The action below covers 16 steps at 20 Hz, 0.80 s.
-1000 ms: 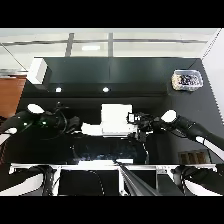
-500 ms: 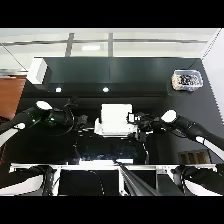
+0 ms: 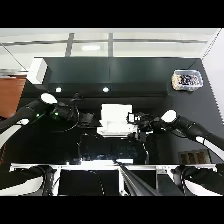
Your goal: Fold the box and place the chain.
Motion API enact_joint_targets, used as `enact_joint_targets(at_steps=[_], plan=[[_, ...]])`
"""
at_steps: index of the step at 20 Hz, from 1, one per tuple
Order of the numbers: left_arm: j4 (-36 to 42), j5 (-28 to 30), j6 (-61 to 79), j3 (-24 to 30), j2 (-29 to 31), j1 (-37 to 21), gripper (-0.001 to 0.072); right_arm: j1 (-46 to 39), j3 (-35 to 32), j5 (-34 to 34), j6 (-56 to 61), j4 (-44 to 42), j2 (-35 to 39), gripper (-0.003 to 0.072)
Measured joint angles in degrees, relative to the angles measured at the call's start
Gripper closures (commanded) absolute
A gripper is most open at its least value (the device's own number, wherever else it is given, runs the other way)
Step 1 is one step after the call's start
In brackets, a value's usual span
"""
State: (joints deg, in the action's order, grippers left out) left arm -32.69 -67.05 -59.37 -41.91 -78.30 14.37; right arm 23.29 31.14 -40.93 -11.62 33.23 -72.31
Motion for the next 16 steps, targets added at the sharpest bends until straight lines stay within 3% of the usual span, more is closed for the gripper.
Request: enact_joint_targets(at_steps=[4,5,6,16], plan=[[-1.09,0.35,-4.09,-2.21,0.00,4.42,0.0109,0.00,0.00,0.00,0.00,0.00,0.00,0.0270],[-1.64,0.42,-5.64,-2.56,0.00,5.29,0.0183,0.00,0.00,0.00,0.00,0.00,0.00,0.0270],[-2.32,0.55,-7.23,-2.86,0.00,6.08,0.0209,0.00,0.00,0.00,0.00,0.00,0.00,0.0269],[-11.19,4.92,-21.09,-5.73,0.00,9.42,0.0209,0.00,0.00,0.00,0.00,-0.02,0.00,0.0270]])
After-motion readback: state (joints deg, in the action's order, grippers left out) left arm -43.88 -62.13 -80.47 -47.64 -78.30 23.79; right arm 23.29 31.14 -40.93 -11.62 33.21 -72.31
